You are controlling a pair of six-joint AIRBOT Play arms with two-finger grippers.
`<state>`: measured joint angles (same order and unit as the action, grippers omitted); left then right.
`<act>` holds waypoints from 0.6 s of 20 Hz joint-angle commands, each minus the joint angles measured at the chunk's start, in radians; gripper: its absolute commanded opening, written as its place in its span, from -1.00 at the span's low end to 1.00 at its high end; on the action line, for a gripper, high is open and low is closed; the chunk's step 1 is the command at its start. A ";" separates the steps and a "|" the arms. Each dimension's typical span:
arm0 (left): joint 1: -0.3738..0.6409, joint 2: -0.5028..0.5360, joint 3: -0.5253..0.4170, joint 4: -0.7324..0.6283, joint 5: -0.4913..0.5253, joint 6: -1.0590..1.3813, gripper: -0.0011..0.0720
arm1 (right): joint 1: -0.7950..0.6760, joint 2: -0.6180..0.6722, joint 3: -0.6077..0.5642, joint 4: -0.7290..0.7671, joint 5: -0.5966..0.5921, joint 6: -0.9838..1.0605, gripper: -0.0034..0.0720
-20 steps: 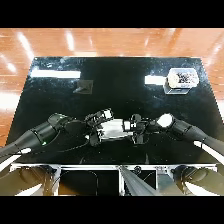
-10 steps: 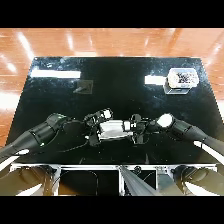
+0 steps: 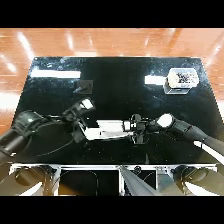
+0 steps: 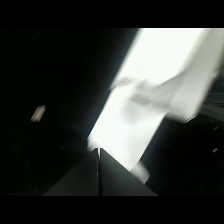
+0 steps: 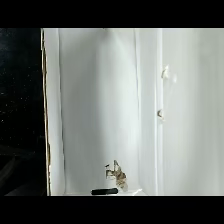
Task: Fold the box and place the chain.
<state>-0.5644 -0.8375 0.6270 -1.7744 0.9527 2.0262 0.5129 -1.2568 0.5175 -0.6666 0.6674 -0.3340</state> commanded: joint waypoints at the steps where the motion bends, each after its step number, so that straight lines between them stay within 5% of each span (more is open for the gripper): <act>1: 0.164 0.054 -0.006 0.063 0.148 -0.348 -0.91 | 0.000 0.000 0.000 0.001 0.000 0.000 0.40; 6: 0.330 0.047 -0.121 0.024 0.215 -0.390 -0.91 | 0.000 0.000 0.000 0.001 0.000 0.000 0.40; 12: 0.443 -0.129 -0.212 -0.447 0.169 -0.307 -0.91 | 0.000 0.000 0.000 0.001 0.000 0.000 0.40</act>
<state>-0.1646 -0.8909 0.4465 -2.0022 1.1355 1.6585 0.5129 -1.2568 0.5175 -0.6659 0.6678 -0.3336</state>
